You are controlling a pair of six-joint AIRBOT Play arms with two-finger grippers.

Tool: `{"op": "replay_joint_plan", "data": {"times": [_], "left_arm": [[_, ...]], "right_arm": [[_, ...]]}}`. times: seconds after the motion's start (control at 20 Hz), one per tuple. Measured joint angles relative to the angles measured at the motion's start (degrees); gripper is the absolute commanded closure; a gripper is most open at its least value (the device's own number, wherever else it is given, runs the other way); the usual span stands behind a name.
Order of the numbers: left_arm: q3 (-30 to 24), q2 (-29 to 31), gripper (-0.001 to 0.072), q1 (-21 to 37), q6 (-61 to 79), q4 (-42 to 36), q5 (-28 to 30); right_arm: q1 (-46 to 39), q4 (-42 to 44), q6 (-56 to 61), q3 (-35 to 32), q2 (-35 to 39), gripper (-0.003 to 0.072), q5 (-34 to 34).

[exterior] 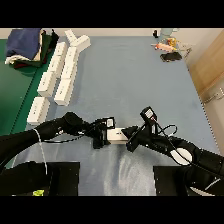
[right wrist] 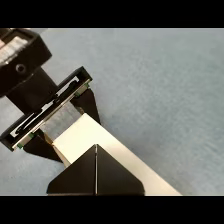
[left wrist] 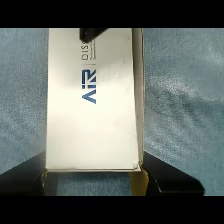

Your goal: Fold the box.

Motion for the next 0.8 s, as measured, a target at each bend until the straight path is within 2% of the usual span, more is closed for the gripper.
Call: {"op": "replay_joint_plan", "data": {"times": [0.25, 0.45, 0.8], "left_arm": [[0.0, 0.0, 0.0229, 0.0, 0.04, 0.02, 0.02], [0.0, 0.0, 0.0229, 0.0, 0.07, 0.02, 0.04], [-0.02, 0.0, 0.0229, 0.0, 0.13, 0.11, 0.11]], "right_arm": [[-0.26, -0.85, 0.0, 0.0, -0.94, 0.0681, 1.62], [-0.24, -1.05, 0.0, 0.0, -3.78, 0.0681, 5.14], [-0.22, 0.31, 0.09, 0.22, -8.9, 0.0681, 7.13]]}}
